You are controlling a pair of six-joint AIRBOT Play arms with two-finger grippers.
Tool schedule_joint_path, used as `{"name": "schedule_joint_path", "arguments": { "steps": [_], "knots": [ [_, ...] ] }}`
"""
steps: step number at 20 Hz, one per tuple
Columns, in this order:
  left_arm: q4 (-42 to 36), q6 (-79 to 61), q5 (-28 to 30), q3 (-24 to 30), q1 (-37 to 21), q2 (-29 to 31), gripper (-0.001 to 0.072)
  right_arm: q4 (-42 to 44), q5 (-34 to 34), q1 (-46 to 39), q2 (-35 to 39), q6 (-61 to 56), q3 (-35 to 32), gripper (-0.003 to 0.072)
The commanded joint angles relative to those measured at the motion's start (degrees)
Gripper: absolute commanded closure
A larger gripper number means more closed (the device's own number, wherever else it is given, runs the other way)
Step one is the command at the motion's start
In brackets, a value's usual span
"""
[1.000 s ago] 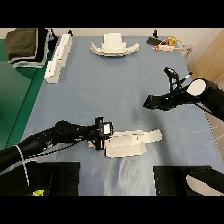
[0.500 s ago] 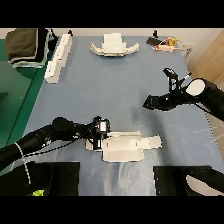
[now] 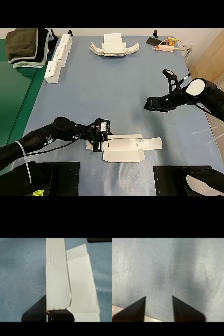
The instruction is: Fold the box.
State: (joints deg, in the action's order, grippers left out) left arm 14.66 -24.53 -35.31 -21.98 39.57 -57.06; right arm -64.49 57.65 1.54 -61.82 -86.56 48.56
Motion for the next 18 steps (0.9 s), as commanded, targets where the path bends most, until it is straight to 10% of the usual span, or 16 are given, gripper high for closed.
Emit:
{"name": "schedule_joint_path", "arguments": {
  "steps": [1, 3, 13, 18],
  "knots": [
    [0.79, 0.59, -0.33, 0.02, 0.00, -0.09, 0.0697, 0.00, 3.61, 0.00, 0.00, 0.02, 0.04, 0.0400],
    [0.79, 0.57, -0.79, 0.02, 0.00, -0.09, 0.0696, 0.00, 6.29, 0.00, 0.00, 0.35, 0.04, 0.0682],
    [0.76, 0.57, -0.85, 0.02, 0.00, -0.09, 0.0697, -5.66, 27.50, 11.45, 12.31, -10.01, -6.40, 0.0684],
    [0.76, 0.57, -0.83, 0.02, 0.00, -0.09, 0.0697, -5.27, 21.99, 28.46, 27.96, -8.70, -16.92, 0.0684]
  ]
}}
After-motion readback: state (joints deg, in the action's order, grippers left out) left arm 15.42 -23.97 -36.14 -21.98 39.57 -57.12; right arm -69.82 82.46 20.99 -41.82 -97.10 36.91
